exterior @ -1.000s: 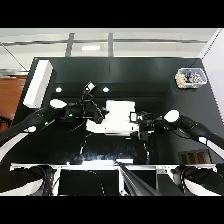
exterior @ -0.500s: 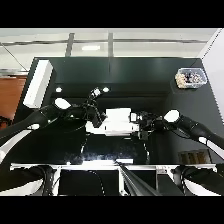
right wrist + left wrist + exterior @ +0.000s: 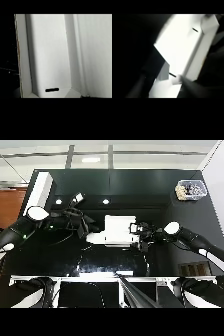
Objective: Fold the box and place the chain.
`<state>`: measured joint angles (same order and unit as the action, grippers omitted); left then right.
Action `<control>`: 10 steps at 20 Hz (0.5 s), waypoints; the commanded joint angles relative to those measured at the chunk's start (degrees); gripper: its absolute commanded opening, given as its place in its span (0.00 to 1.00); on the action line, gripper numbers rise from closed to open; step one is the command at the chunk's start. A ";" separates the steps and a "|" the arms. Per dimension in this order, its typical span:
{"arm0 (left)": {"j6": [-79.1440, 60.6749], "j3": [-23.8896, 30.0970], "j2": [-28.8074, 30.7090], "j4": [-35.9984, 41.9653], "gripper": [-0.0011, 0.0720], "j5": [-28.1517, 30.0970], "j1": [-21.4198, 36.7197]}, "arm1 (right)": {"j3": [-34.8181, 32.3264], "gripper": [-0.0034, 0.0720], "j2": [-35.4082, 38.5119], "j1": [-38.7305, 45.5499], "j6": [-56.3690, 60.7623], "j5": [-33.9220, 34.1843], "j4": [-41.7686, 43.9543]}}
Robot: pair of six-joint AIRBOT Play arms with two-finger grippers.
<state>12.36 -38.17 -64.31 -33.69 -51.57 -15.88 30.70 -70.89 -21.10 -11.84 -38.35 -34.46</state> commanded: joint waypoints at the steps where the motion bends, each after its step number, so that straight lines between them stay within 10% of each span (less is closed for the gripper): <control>1: -9.44 2.60 1.25 -4.76 0.99 -0.15 -1.31 | 0.02 0.63 0.04 0.02 -0.04 0.04 -0.04; 10: -13.70 2.78 -4.11 -10.40 0.96 12.09 -13.57 | 0.02 0.63 0.04 0.02 -0.02 0.04 -0.04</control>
<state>-0.32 -35.46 -67.00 -43.03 -44.07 -26.30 30.70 -70.87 -21.10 -11.88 -38.28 -34.48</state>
